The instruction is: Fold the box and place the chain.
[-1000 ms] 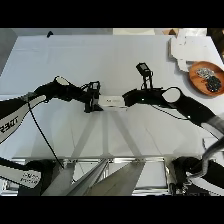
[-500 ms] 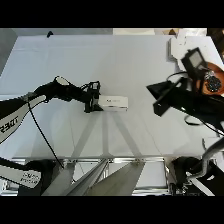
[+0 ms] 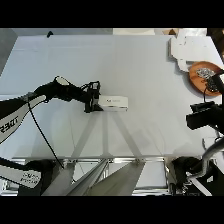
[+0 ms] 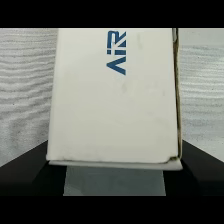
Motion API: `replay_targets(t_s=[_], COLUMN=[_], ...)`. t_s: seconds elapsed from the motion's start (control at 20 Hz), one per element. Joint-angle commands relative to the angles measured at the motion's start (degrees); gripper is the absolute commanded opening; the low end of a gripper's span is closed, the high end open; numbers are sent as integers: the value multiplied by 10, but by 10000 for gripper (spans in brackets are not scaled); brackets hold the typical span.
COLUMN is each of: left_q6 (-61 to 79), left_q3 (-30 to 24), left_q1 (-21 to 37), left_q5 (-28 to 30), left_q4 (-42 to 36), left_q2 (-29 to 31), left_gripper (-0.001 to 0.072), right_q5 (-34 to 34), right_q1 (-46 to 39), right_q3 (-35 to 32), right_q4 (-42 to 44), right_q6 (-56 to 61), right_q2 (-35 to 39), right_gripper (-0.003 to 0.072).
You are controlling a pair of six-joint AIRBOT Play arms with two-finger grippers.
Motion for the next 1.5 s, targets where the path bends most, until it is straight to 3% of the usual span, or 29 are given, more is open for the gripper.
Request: replay_targets(t_s=[0.0, 0.4, 0.45, 0.5, 0.55, 0.75, 0.95, 1.25, 1.35, 1.45], left_q6=[0, 0, 0, 0, 0, -25, -113, -346, -483, -657], left_q3=[0, 0, 0, 0, 0, 0, 0, 0, 0, 0], left_q1=[0, 0, 0, 0, 0, 0, 0, 0, 2, 9], left_q5=[0, 0, 0, -1, -4, -5, 26, 203, 248, 256], left_q4=[0, 0, 0, 0, 1, 1, 10, 200, 310, 446], left_q2=[0, 0, 0, 0, 2, 48, 165, 372, 427, 471], left_gripper=[337, 335, 310, 122, 16, 7, 7, 6, 6, 6], right_q5=[28, 28, 28, 28, 28, 28, 28, 28, 28, 28], right_q1=[0, 0, 0, 0, 0, 0, 0, 0, 0, 0], right_q3=[0, 0, 0, 0, 0, 0, 0, 0, 0, 0], right_q4=[-18, -17, -17, -17, -17, -17, -17, -17, -17, -17], right_q6=[37, 37, 37, 37, 37, 37, 37, 37, 37, 37], right_q2=[4, 4, 4, 4, 4, 4, 4, 4, 4, 4], right_gripper=[19, 19, 19, 19, 19, 19, 19, 19, 19, 19])
